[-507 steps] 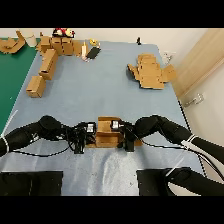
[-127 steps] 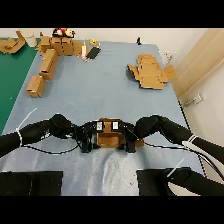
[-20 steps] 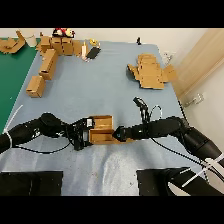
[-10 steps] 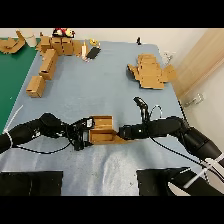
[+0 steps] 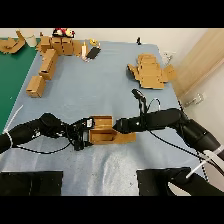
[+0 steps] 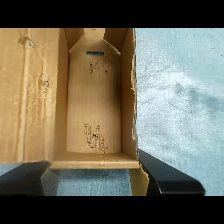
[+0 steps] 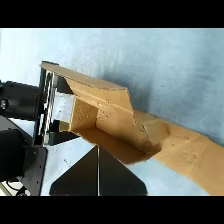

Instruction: Fold the box.

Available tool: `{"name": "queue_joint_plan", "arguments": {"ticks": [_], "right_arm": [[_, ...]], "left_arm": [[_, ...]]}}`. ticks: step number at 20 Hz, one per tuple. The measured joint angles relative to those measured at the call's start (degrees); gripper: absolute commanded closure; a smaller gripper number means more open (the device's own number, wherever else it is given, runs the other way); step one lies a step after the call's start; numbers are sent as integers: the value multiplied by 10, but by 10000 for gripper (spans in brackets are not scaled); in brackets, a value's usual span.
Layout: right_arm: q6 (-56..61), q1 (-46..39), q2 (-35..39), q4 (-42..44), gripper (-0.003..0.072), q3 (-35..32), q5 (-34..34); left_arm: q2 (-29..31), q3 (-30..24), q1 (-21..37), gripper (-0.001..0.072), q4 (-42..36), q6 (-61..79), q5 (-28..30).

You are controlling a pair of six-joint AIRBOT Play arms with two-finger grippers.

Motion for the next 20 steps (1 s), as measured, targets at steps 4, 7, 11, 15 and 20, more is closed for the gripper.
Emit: {"name": "queue_joint_plan", "arguments": {"ticks": [4, 7, 11, 15, 20], "right_arm": [[-47, 0, -69, 4, 683, 26, 15], [-91, 0, -132, 9, 683, 54, 38], [-139, 0, -203, 12, 683, 90, 59], [-170, 0, -242, 11, 683, 101, 50], [-192, 0, -254, 6, 683, 101, 39]], "left_arm": [[0, 0, 0, 203, 0, 0, 0], [0, 0, 0, 203, 0, 0, 0], [0, 0, 0, 203, 0, 0, 0], [0, 0, 0, 203, 0, 0, -1], [0, 0, 0, 203, 0, 0, -1]]}}
